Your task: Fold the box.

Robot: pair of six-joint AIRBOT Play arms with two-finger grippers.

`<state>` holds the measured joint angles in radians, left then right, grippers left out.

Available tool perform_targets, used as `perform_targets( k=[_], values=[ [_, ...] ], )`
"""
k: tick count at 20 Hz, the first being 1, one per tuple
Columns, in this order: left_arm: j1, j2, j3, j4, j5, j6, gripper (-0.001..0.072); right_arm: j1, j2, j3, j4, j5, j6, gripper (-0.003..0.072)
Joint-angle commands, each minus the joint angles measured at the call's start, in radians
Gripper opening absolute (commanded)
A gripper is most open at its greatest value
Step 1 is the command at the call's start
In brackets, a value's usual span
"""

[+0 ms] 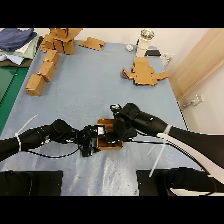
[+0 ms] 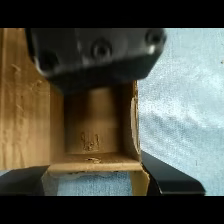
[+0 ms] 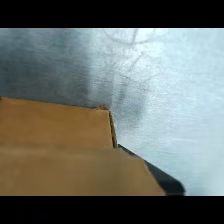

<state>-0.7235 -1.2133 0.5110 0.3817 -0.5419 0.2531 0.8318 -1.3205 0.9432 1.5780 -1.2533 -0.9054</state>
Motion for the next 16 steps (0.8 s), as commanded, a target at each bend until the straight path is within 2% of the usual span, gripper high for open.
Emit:
perform_targets(
  k=[1, 5, 6, 9, 10, 11, 12, 14, 15, 16],
  values=[
    [0.000, 0.001, 0.001, 0.000, 0.000, 0.000, 0.0360, 0.020, -0.068, 0.026, -0.035, -0.032, 0.078, 0.0355],
    [0.000, 0.001, 0.001, 0.000, 0.000, 0.000, 0.0361, 0.021, -0.074, 0.026, -0.039, -0.043, 0.082, 0.0046],
    [0.000, 0.001, 0.001, 0.000, 0.000, 0.000, 0.0360, 0.023, -0.074, 0.026, -0.039, -0.052, 0.082, 0.0004],
    [0.000, 0.000, 0.001, 0.000, 0.000, 0.000, 0.0360, 0.032, -0.071, 0.026, -0.038, -0.064, 0.066, 0.0005],
    [0.000, 0.001, 0.001, 0.000, 0.000, 0.000, 0.0361, 0.037, -0.063, 0.026, -0.038, -0.065, 0.066, 0.0028],
    [0.000, 0.001, 0.001, 0.000, 0.000, 0.000, 0.0360, 0.037, -0.050, 0.027, -0.038, -0.069, 0.067, 0.0222],
    [0.000, 0.001, 0.001, 0.000, 0.000, 0.000, 0.0361, 0.037, -0.032, 0.030, -0.038, -0.079, 0.067, 0.0302],
    [0.000, 0.001, 0.001, 0.000, 0.000, 0.000, 0.0360, 0.034, 0.010, 0.040, -0.042, -0.117, 0.067, 0.0306],
    [0.000, 0.001, 0.001, 0.000, 0.000, 0.000, 0.0360, 0.033, 0.036, 0.043, -0.041, -0.129, 0.067, 0.0400],
    [0.000, 0.001, 0.001, 0.000, 0.000, 0.000, 0.0360, 0.034, 0.063, 0.045, -0.041, -0.130, 0.067, 0.0408]
  ],
)
